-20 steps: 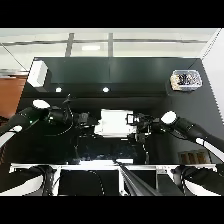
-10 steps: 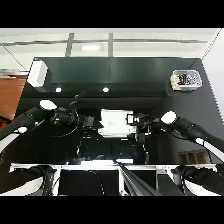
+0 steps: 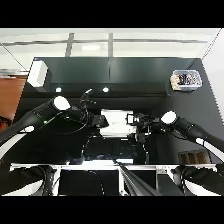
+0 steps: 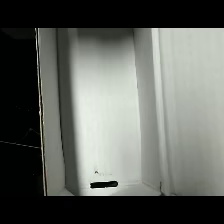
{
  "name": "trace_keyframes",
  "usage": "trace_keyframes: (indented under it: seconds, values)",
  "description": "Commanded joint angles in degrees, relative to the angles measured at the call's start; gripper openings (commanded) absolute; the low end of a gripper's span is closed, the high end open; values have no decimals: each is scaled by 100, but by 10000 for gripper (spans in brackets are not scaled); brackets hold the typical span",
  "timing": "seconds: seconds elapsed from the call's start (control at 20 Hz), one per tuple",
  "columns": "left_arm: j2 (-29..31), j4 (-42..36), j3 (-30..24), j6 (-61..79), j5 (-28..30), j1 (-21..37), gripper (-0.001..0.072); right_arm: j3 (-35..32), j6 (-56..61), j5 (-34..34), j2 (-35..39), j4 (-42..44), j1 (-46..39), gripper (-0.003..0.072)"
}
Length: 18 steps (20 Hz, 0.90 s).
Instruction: Fold the box and place the chain.
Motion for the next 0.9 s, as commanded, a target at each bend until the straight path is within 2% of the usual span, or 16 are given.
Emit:
trace_keyframes:
  seconds: [0.0,0.35,0.85]
  values:
    - [4,970,264,-1198,155,-306,582,4,0,0,-4,0,4,14]
    - [-94,2035,317,-2391,205,-597,581,4,0,0,-4,0,4,14]
    - [-249,2124,380,-2693,192,-901,581,4,0,0,-4,0,4,14]
